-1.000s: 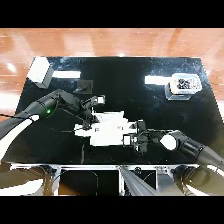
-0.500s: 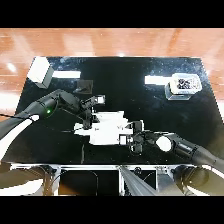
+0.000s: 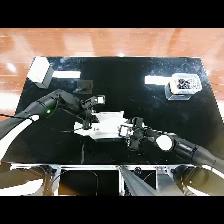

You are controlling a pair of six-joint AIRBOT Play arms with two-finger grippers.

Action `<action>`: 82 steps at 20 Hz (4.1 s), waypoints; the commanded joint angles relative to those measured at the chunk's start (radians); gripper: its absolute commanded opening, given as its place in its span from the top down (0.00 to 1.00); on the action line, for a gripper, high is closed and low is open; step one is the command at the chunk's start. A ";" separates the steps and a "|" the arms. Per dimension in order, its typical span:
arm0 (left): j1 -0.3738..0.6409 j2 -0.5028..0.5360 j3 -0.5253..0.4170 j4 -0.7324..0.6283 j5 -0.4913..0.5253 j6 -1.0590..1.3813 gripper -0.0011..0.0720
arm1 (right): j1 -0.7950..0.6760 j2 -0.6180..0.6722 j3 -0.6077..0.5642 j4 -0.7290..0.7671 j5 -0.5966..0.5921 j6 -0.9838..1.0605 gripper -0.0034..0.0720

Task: Fold the box and place the chain.

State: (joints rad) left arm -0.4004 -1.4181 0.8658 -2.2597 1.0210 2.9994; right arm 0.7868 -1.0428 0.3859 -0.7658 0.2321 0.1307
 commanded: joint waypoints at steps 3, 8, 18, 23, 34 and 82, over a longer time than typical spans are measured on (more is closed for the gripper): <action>0.000 -0.001 0.001 -0.001 -0.001 0.000 0.97 | 0.000 0.008 0.001 0.018 -0.019 0.083 0.01; 0.000 -0.001 0.001 -0.001 -0.001 0.000 0.97 | 0.001 0.008 0.005 0.055 -0.020 0.090 0.02; 0.000 -0.001 0.001 -0.001 -0.001 0.000 0.97 | 0.000 0.013 0.042 0.052 0.019 0.086 0.01; 0.000 -0.001 0.001 -0.001 -0.001 0.000 0.97 | -0.019 0.013 0.044 0.051 -0.015 0.086 0.01; 0.000 -0.001 0.001 -0.001 -0.002 0.000 0.97 | -0.040 0.010 0.056 0.059 -0.043 0.075 0.02; -0.050 -0.001 0.001 0.084 -0.078 -0.029 0.97 | -0.270 -0.261 0.204 0.402 0.413 -0.521 0.02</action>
State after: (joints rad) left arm -0.4484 -1.4181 0.8673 -2.1921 0.9218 2.9772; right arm 0.5152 -1.3033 0.5892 -0.3519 0.6235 -0.3912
